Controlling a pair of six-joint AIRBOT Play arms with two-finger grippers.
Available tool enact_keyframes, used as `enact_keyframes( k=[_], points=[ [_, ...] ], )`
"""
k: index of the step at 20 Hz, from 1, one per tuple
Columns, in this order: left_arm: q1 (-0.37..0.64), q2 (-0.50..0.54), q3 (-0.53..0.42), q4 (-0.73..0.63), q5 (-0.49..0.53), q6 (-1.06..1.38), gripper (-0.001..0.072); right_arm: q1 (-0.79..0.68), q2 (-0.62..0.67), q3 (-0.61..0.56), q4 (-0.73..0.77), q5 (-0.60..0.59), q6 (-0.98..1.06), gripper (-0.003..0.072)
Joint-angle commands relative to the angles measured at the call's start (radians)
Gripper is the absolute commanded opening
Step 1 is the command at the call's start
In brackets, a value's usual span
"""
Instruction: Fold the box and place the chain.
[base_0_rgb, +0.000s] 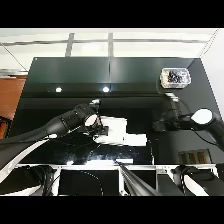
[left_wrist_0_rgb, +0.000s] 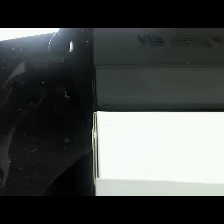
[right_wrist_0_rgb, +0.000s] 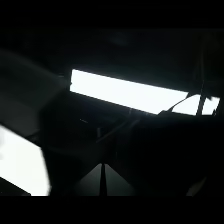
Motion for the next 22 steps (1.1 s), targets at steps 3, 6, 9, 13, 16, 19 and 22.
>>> enact_keyframes(
  k=[3,6,9,13,16,19,22],
  points=[
    [0.0,0.0,0.001,-0.003,0.0,-0.001,0.0032,-0.103,-0.064,-0.145,0.123,0.147,0.191,0.0015],
    [0.0,0.0,0.001,-0.012,0.001,-0.001,0.0032,0.09,-0.152,-0.161,0.288,0.063,0.134,0.0015],
    [0.0,0.0,0.001,-0.013,0.001,-0.001,0.0032,0.224,-0.211,-0.154,0.476,-0.062,0.022,0.0017],
    [0.0,0.0,0.001,-0.016,0.0,0.0,0.0032,0.236,-0.212,-0.107,0.592,-0.048,-0.14,0.0474],
    [0.0,0.0,0.001,-0.023,0.001,-0.001,0.0032,0.245,-0.212,-0.058,0.599,0.017,-0.18,0.0617],
    [0.0,0.0,0.001,-0.023,0.001,0.0,0.0032,0.293,-0.212,-0.009,0.598,0.013,-0.188,0.0617],
    [0.0,0.0,0.001,-0.023,0.001,0.0,0.0032,0.352,-0.212,0.031,0.59,-0.039,-0.167,0.0616]
  ],
)
